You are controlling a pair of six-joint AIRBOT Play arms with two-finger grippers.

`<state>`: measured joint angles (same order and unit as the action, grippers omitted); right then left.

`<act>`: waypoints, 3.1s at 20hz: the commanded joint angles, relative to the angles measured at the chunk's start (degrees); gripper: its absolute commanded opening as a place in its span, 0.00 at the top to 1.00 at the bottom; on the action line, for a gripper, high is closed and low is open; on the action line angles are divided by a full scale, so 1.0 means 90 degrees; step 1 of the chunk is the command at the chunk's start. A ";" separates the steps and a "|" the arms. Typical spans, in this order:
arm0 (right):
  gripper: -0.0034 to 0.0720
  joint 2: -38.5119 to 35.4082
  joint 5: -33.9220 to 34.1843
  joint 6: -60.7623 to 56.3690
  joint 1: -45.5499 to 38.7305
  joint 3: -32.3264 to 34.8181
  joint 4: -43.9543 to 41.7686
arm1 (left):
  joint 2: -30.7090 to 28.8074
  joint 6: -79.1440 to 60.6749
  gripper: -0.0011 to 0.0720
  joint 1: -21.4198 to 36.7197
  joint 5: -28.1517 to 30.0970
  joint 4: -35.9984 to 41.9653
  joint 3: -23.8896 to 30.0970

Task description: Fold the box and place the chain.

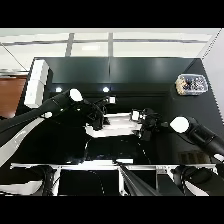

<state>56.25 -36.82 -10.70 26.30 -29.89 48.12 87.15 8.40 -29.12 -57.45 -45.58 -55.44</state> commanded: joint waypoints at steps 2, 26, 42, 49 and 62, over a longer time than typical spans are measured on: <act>0.10 -0.0002 -0.0041 0.0646 -0.0160 -0.0017 -0.0556 | -0.0002 -0.0007 0.95 0.0007 -0.0002 0.0000 -0.0002; 0.11 0.0527 -0.0690 0.2028 -0.0629 0.0100 -0.1843 | -0.0262 -0.0102 0.95 -0.0243 0.0386 -0.0214 0.0000; 0.00 0.1222 -0.0593 0.2351 -0.0610 0.0284 -0.1846 | -0.0262 -0.0097 0.95 -0.0243 0.0384 -0.0214 0.0000; 0.00 0.1360 -0.0423 0.2606 -0.0610 0.0284 -0.1846 | -0.0257 -0.0049 0.95 -0.0243 0.0386 -0.0211 0.0000; 0.10 0.1379 -0.0335 0.2603 -0.0610 0.0282 -0.1848 | -0.0257 -0.0051 0.95 -0.0243 0.0379 -0.0211 0.0000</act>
<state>68.62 -39.92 12.82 20.82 -27.38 31.46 84.82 7.94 -31.35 -53.95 -47.46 -55.37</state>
